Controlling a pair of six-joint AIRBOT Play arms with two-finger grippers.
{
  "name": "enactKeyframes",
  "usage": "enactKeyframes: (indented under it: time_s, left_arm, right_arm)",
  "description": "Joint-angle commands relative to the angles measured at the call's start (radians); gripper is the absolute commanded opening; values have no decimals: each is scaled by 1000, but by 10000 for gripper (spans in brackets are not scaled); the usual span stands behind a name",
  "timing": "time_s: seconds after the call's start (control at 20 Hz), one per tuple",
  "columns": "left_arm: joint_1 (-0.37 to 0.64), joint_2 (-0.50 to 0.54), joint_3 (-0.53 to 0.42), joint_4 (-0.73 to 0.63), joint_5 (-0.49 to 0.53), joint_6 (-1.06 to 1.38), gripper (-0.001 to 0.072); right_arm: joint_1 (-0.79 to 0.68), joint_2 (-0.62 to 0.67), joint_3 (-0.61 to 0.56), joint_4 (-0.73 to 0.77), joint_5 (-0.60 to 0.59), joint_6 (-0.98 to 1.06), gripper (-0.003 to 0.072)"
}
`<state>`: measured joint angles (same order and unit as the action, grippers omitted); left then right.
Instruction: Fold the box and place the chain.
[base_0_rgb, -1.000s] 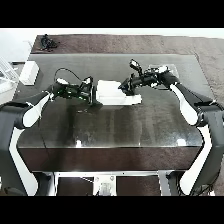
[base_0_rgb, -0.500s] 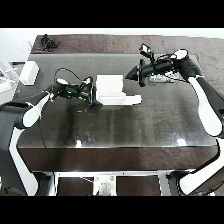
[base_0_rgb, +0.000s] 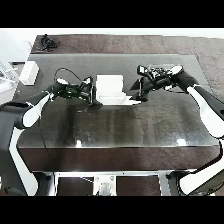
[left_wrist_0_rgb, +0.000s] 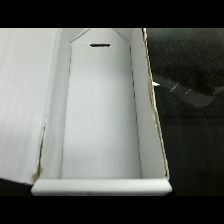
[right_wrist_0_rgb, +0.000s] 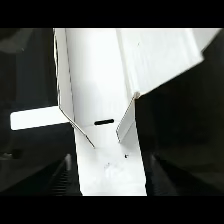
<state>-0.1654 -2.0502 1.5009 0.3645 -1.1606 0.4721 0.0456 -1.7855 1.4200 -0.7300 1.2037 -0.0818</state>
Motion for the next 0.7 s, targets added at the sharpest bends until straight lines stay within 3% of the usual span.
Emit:
enactKeyframes:
  time_s: [0.0,0.35,0.5,0.55,0.6,0.65]
  left_arm:
    - [0,0,0,-2,0,0,309]
    - [0,0,0,-5,0,0,309]
    - [0,0,0,-5,0,0,309]
    - [0,0,0,-5,0,0,309]
    - [0,0,0,-5,0,0,309]
    - [0,0,0,-5,0,0,309]
  right_arm:
    - [18,-20,-29,-4,-37,-40,405]
    - [79,-32,-29,-3,-142,-69,407]
    - [118,-32,-29,11,-141,-73,191]
    - [133,-32,-29,33,-142,-80,177]
    - [150,-32,-29,60,-142,-93,116]
    - [165,-32,-29,73,-142,-109,114]
